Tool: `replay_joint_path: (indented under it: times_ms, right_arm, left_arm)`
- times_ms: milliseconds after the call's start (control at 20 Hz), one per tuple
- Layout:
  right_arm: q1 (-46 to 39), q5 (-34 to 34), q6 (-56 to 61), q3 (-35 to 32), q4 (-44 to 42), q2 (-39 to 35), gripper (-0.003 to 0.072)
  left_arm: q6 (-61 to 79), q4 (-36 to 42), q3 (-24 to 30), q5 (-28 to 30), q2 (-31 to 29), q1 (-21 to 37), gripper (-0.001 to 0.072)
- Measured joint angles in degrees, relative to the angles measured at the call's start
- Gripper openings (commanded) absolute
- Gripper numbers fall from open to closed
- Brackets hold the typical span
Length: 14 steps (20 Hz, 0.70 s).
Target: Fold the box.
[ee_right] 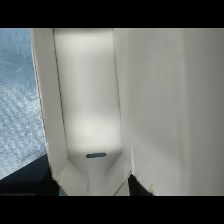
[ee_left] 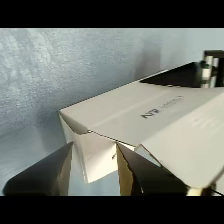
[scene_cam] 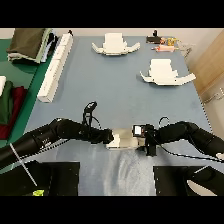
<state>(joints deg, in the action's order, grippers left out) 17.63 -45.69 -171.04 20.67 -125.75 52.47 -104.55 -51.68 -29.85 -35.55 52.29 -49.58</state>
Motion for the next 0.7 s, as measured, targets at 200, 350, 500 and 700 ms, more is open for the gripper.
replay_joint_path:
  times_ms: [200,350,500,700]
  right_arm:
    - [0.0,0.0,0.0,0.0,0.0,0.0,0.044]
    - [0.0,0.0,0.0,0.0,0.0,0.0,0.0439]
    - [0.0,-0.02,0.0,0.0,0.02,0.0,0.0439]
    - [0.0,0.0,0.0,0.0,0.0,-0.02,0.0439]
  left_arm:
    - [-14.32,-13.42,-5.86,-4.07,4.74,-5.27,0.04]
    - [-22.16,-20.17,-10.05,-7.89,8.37,-8.48,0.04]
    - [-28.33,-25.11,-13.75,-12.09,11.47,-10.82,0.0399]
    - [-34.16,-28.65,-16.46,-15.96,14.05,-12.17,0.0399]
